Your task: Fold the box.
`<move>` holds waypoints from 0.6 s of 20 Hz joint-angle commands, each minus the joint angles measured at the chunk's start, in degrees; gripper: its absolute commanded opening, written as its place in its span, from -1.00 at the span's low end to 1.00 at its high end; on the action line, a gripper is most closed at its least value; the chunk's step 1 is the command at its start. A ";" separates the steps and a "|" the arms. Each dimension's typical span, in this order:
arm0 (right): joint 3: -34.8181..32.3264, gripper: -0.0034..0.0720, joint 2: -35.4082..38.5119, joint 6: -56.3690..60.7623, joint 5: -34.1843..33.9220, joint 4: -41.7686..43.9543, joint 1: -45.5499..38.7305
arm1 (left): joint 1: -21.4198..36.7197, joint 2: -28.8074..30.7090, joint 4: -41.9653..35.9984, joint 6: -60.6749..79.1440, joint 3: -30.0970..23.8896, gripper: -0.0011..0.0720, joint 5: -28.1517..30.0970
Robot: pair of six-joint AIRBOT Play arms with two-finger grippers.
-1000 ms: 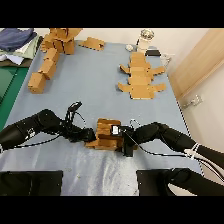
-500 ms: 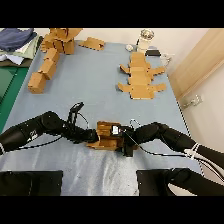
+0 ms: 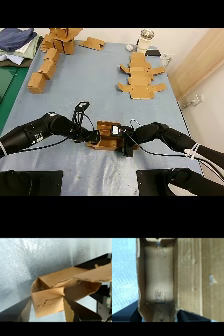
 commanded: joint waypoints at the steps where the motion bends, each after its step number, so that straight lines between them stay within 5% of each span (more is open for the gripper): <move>1: 0.00 0.38 -0.02 0.02 0.00 0.00 0.02 | -1.64 -0.72 3.74 -5.16 0.63 0.68 -0.04; 12: 0.00 0.38 -0.02 0.02 0.00 0.00 0.02 | -4.07 -2.16 10.14 -12.66 3.08 0.68 -2.86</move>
